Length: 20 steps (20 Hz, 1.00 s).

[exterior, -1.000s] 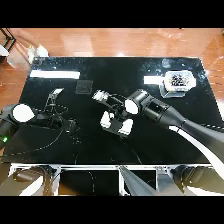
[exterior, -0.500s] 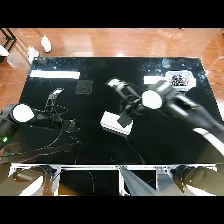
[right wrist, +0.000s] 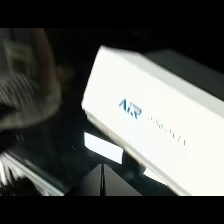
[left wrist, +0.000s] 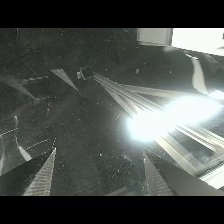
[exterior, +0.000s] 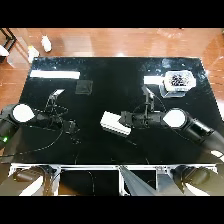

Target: Fold the box and place the chain.

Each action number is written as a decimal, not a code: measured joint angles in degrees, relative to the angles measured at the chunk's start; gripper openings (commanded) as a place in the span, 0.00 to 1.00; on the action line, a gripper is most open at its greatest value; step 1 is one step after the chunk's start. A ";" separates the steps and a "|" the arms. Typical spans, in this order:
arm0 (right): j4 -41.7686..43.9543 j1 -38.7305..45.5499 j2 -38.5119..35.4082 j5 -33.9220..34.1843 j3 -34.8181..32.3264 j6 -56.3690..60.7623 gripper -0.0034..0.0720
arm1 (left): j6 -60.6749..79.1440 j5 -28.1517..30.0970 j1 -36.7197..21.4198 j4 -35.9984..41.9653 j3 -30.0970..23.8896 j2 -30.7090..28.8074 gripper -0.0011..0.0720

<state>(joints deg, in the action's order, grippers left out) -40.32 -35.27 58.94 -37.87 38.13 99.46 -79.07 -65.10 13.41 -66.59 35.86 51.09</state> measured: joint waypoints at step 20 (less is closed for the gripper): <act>7.72 -0.87 9.51 4.17 -2.56 -0.61 0.07 | 0.20 0.09 0.00 0.02 0.00 1.84 0.89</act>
<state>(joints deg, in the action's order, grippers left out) -32.60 -36.14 68.45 -33.69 35.57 98.85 -78.87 -65.01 13.41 -66.57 35.86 52.93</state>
